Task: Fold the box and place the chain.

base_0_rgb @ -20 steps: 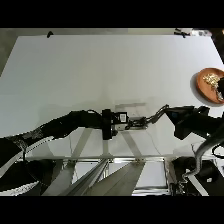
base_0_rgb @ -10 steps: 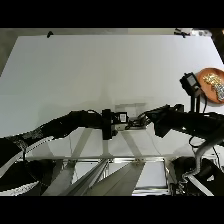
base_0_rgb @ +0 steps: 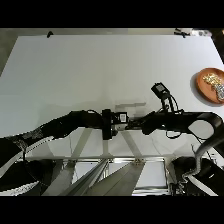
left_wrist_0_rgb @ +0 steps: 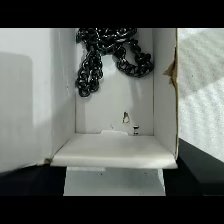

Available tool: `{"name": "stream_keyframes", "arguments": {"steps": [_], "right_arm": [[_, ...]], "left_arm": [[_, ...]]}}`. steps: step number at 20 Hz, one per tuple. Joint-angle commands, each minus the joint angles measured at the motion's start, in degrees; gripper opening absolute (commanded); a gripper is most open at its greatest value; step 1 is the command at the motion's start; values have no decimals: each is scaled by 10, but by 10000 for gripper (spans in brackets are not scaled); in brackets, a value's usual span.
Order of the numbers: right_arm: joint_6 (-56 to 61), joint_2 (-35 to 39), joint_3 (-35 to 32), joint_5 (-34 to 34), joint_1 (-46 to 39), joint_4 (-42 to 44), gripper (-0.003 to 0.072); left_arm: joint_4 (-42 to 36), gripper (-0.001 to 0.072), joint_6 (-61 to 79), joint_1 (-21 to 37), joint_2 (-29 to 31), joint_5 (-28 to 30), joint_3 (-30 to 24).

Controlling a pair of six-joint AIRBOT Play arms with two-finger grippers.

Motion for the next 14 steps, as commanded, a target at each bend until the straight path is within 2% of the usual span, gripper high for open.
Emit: {"name": "stream_keyframes", "arguments": {"steps": [1, 3, 4, 6, 10, 12, 14], "right_arm": [[0, -53, -7, -14, 1, 0, 17], [0, -73, -7, -18, 1, -1, 22], [0, -75, -7, -21, 1, -2, 64], [0, -75, -7, -24, 0, -22, 217], [0, -71, -7, -24, 0, -40, 241], [7, -54, -6, -18, -2, -45, 356], [47, -22, -6, 0, -43, -63, 365]], "left_arm": [[0, 274, 0, 0, 0, 0, 0], [0, 274, 0, 0, 0, 0, 0], [0, 274, 0, 0, 0, 0, 0], [0, 274, 0, 0, 0, 0, 0], [0, 274, 0, 0, 0, 0, 0], [0, 274, 0, 0, 0, 0, 0], [0, 274, 0, 0, 0, 0, 0]]}}
